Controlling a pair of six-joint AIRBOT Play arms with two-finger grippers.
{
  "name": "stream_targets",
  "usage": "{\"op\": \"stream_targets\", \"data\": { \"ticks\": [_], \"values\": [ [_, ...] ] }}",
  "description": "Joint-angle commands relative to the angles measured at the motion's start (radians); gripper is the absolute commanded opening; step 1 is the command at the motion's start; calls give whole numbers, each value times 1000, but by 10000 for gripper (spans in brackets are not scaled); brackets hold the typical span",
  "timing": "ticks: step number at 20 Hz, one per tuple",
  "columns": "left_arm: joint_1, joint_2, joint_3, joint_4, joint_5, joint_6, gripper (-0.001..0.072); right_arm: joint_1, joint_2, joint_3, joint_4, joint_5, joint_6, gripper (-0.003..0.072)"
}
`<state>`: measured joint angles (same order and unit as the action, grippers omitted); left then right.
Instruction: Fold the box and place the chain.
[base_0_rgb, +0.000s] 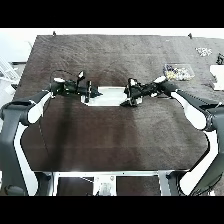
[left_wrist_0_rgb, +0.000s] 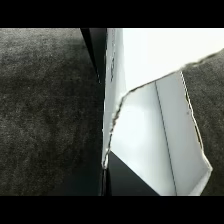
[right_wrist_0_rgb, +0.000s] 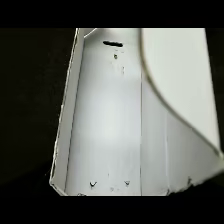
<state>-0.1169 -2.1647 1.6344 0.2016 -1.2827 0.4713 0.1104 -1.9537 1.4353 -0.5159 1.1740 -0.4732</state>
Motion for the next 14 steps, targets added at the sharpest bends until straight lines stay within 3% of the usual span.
{"op": "stream_targets", "data": {
  "ticks": [1,14],
  "values": [
    [0,0,0,0,-2,0,21,-8,-8,9,-34,-13,2,687],
    [0,0,0,0,-10,0,21,-13,-12,10,-27,11,2,687]
  ]
}}
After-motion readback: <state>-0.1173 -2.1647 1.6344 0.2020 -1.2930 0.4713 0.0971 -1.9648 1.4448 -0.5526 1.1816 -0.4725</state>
